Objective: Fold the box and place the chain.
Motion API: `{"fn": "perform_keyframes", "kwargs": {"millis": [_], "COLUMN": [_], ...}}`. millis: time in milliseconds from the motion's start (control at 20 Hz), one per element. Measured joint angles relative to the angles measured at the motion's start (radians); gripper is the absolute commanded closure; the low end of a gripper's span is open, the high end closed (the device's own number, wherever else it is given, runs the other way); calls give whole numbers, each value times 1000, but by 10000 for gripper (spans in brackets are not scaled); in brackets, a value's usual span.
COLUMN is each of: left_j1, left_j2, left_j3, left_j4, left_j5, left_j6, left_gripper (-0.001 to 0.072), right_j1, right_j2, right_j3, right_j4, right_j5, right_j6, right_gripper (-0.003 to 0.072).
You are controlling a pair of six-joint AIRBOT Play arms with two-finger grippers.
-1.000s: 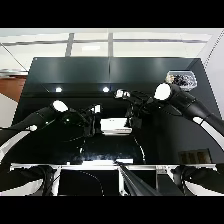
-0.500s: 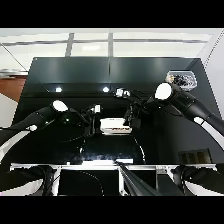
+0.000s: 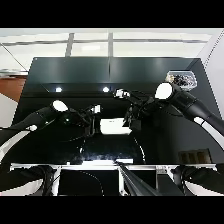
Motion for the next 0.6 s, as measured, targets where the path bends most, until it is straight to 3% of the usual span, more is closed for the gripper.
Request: {"fn": "perform_keyframes", "kwargs": {"millis": [100,200,400,550,600], "left_j1": [0,0,0,0,0], "left_j2": [0,0,0,0,0], "left_j3": [0,0,0,0,0], "left_j4": [0,0,0,0,0], "left_j5": [0,0,0,0,0], "left_j6": [0,-1,-1,-2,-2], "left_gripper": [296,296,296,296,296], "right_j1": [0,0,0,0,3], "right_j2": [0,0,0,0,0], "right_j3": [0,0,0,0,0], "right_j4": [-1,-9,-14,-18,-27], "right_j5": [0,-4,-9,-11,-12], "right_j6": [-1,-3,-4,-4,-5], "right_gripper": [439,303,304,367,502]}}
